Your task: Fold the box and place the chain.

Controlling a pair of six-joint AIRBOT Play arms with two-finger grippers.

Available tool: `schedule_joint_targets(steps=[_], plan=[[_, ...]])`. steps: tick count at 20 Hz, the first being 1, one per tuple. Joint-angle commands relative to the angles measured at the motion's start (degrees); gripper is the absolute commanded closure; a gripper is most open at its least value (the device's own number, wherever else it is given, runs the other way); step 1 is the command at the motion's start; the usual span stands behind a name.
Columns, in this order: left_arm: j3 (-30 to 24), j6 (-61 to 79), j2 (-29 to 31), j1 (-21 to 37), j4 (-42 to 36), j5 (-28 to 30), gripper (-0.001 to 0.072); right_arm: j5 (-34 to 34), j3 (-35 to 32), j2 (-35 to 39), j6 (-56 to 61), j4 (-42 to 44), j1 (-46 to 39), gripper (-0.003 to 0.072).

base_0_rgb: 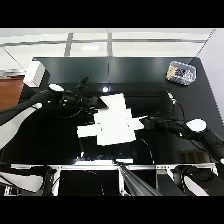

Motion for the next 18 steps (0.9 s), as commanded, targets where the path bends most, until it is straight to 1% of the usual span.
schedule_joint_targets(steps=[1, 2, 3, 4, 5, 6, 7, 9, 11, 12, 13, 14, 15, 16, 17, 18], plan=[[4.8, 10.1, -6.1, -0.7, -1.1, -16.2, 0.0006, -0.1, 0.0, 0.0, 0.0, -0.2, 1.7, 0.0670], [6.3, 10.8, -6.9, -0.4, 2.4, -20.0, 0.0009, -0.3, 0.0, 0.0, 0.0, -0.2, 1.7, 0.0670], [7.7, 10.7, -7.1, -0.5, 7.5, -22.0, 0.0029, -0.5, 0.0, 0.0, 0.0, -0.3, 1.7, 0.0670], [8.7, 10.6, -7.1, -0.5, 12.0, -22.4, 0.0045, -0.6, 0.0, 0.0, 0.0, -0.3, 1.7, 0.0670], [9.4, 10.5, -7.1, -0.5, 15.5, -22.5, 0.0114, -0.7, 0.0, 0.0, 0.0, -0.4, 1.7, 0.0670], [9.9, 10.5, -7.1, -0.5, 16.9, -22.5, 0.0127, -0.7, 0.0, 0.0, 0.0, -0.4, 1.7, 0.0670], [9.9, 11.0, -7.1, -0.5, 17.0, -22.5, 0.0247, -0.8, 0.0, 0.0, 0.0, -0.4, 1.7, 0.0670], [9.9, 13.1, -7.1, -0.6, 17.0, -23.6, 0.0395, -1.1, 0.0, 0.0, 0.0, -0.4, 1.7, 0.0670], [9.9, 13.6, -7.1, -0.9, 16.9, -24.5, 0.0587, -1.6, 0.0, 0.0, 0.0, -0.4, 1.7, 0.0670], [9.9, 13.6, -7.1, -1.0, 16.9, -24.5, 0.0609, -1.7, 0.0, 0.0, 0.0, -0.4, 1.7, 0.0669], [9.9, 13.6, -7.2, -1.2, 16.7, -24.4, 0.0675, -1.8, 0.0, 0.0, 0.0, -0.4, 1.7, 0.0668], [9.9, 13.9, -7.2, -1.2, 16.7, -24.4, 0.0682, -2.2, 0.0, 0.0, 0.0, -0.8, 1.7, 0.0563], [10.0, 13.9, -7.2, -1.1, 16.7, -24.4, 0.0684, -3.0, 0.0, 0.1, 0.0, -2.9, 1.5, 0.0146], [10.0, 13.8, -7.1, -0.8, 16.8, -24.4, 0.0684, -2.7, 0.5, 0.1, 0.0, -5.7, 0.6, -0.0033], [10.0, 13.7, -7.0, -0.7, 16.8, -24.4, 0.0686, -0.2, 2.0, 0.1, 0.0, -10.0, -1.0, -0.0033], [10.0, 13.2, -6.5, -0.6, 16.9, -23.9, 0.0688, 4.1, 4.5, 0.1, 0.1, -15.3, -3.1, -0.0033]])
